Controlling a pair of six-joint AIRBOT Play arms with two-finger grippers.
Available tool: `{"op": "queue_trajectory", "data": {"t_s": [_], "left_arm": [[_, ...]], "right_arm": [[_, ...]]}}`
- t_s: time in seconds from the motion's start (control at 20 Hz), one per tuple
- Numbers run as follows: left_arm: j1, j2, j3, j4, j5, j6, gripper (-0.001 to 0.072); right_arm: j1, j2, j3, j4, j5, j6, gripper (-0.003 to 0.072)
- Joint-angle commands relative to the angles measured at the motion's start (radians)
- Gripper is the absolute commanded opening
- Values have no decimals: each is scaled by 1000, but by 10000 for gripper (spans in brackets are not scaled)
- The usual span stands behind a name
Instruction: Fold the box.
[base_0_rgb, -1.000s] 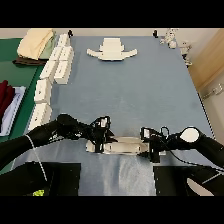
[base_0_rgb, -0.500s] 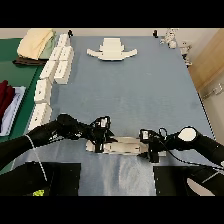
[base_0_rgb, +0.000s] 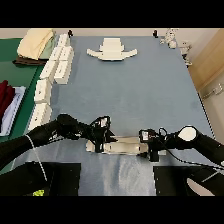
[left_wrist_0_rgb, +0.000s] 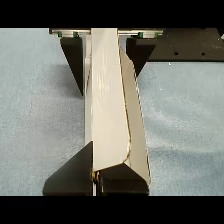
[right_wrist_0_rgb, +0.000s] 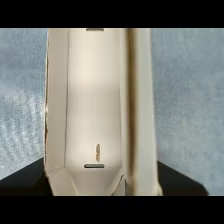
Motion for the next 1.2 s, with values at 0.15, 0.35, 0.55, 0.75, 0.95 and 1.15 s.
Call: {"op": "queue_trajectory", "data": {"t_s": [0.15,0.35,0.55,0.75,0.95,1.15], "left_arm": [[1,0,0,1,-2,0,14],[1,0,0,1,-2,0,14],[1,0,0,0,-1,0,13],[1,0,0,1,-1,0,14],[1,0,0,1,-2,0,13],[1,0,0,1,-2,0,13]], "right_arm": [[-1,29,0,-4,28,19,679],[0,28,-16,-2,34,18,679],[41,27,-31,0,-5,19,679],[41,27,-34,4,-22,37,678],[40,29,-34,-14,-22,77,678],[40,80,-34,-20,-22,103,678]]}}
